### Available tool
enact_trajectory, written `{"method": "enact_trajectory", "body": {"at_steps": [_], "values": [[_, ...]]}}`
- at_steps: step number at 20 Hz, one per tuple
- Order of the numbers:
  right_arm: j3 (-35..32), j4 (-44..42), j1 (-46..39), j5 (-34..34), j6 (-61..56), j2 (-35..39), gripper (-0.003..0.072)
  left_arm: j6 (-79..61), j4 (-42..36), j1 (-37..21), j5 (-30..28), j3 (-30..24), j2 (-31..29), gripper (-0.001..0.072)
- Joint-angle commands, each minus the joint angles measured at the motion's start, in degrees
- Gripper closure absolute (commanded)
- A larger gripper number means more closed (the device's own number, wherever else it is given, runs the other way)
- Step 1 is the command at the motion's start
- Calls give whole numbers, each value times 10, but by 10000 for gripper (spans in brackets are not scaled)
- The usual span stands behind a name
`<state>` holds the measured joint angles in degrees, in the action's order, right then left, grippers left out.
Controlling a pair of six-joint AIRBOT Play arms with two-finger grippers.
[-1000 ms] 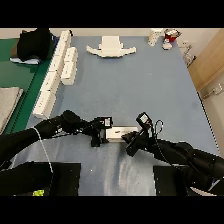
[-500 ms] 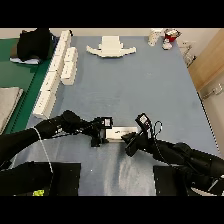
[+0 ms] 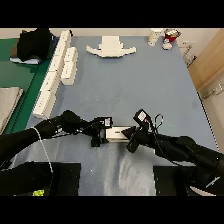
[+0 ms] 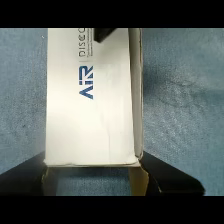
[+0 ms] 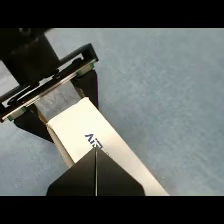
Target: Fold the box.
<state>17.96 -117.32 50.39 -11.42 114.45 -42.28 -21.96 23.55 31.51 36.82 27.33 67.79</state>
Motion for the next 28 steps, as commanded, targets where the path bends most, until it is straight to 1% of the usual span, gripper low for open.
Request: {"method": "enact_trajectory", "body": {"at_steps": [1,3,4,7,8,10,12,13,15,18,19,21,22,24,26,28], "values": [[62,68,-69,-86,-7,1,683,-1,0,-1,0,0,0,190],[123,116,-138,-175,-61,-16,683,0,0,-1,0,0,0,190],[160,156,-175,-233,-103,-35,683,-1,0,-1,0,0,0,189],[275,258,-266,-417,-229,-118,682,0,0,0,0,0,0,190],[311,276,-293,-474,-262,-153,683,0,0,0,0,0,0,190],[366,277,-337,-561,-306,-217,683,0,0,0,0,0,0,190],[397,272,-362,-619,-341,-271,682,0,0,0,0,0,0,190],[405,270,-367,-633,-350,-293,683,0,0,0,0,0,0,190],[407,264,-368,-628,-351,-316,682,0,0,0,0,0,0,190],[407,227,-368,-628,-351,-325,683,3,0,-2,-1,0,0,190],[407,217,-368,-628,-351,-325,683,30,0,-6,-4,0,-6,190],[407,217,-368,-628,-351,-325,683,134,18,-31,-7,0,-36,190],[407,217,-368,-628,-351,-325,683,187,43,-50,-4,0,-58,190],[407,217,-368,-628,-351,-325,682,310,134,-101,-2,0,-114,190],[407,217,-368,-628,-351,-325,682,502,261,-162,1,0,-168,190],[407,217,-368,-628,-351,-325,683,670,389,-225,21,0,-209,190]]}}
